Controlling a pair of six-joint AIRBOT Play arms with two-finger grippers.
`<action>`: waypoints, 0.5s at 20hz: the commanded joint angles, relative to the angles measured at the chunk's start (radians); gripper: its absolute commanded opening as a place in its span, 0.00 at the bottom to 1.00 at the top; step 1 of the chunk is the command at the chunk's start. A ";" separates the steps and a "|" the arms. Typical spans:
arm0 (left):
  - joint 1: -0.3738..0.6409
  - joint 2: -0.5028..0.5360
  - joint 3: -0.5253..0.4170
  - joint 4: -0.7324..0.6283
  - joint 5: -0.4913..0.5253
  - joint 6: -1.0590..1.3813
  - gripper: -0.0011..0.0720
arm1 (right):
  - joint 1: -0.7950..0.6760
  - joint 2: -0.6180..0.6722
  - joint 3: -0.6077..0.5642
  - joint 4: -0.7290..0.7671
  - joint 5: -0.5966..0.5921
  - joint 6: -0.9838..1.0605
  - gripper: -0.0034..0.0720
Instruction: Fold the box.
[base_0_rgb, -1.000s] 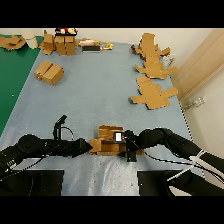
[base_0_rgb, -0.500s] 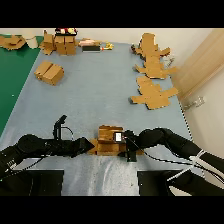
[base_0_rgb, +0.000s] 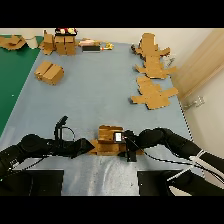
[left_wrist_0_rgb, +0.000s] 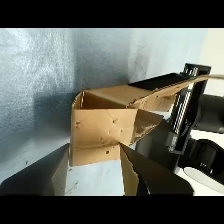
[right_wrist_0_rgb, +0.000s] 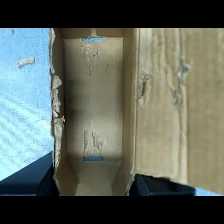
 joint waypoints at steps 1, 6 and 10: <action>-0.046 -0.021 0.011 0.003 0.026 0.000 0.68 | 0.001 0.000 0.000 0.000 -0.002 0.000 0.63; -0.113 -0.020 0.069 0.016 0.092 -0.008 0.68 | 0.001 0.000 -0.001 0.000 -0.003 0.000 0.63; -0.113 -0.036 0.072 0.113 0.079 -0.100 0.68 | 0.001 0.000 -0.001 0.000 -0.003 0.000 0.63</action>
